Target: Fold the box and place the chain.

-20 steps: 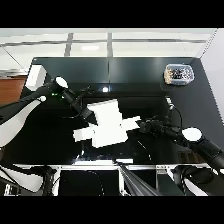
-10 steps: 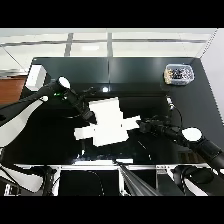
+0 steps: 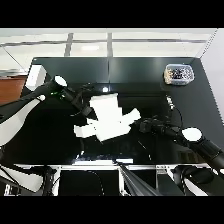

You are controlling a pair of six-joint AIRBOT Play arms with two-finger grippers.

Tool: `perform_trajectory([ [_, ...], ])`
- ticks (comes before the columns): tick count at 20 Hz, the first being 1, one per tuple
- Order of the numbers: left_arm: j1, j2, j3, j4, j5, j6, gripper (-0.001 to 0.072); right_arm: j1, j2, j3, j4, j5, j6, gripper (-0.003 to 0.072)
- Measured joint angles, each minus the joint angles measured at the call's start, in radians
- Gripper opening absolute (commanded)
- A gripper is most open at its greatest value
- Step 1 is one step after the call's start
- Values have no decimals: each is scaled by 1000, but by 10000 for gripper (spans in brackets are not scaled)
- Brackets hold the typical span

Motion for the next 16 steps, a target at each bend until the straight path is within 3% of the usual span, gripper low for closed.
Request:
perform_trajectory([
  [4, 5, 97, -45, -26, 11, 40, 22, -52, 1, 79, -126, 51, -11, 616],
  [6, 6, 195, -141, -103, 61, 132, 25, -76, 1, 152, -259, 114, -14, 616],
  [9, 6, 328, -324, -220, 217, 334, 26, -90, 1, 235, -429, 166, -38, 616],
  [12, 5, 371, -417, -267, 329, 557, 25, -95, -7, 268, -513, 213, -130, 616],
  [16, -54, 361, -438, -205, 451, 770, 26, -97, -19, 282, -557, 275, -226, 615],
])
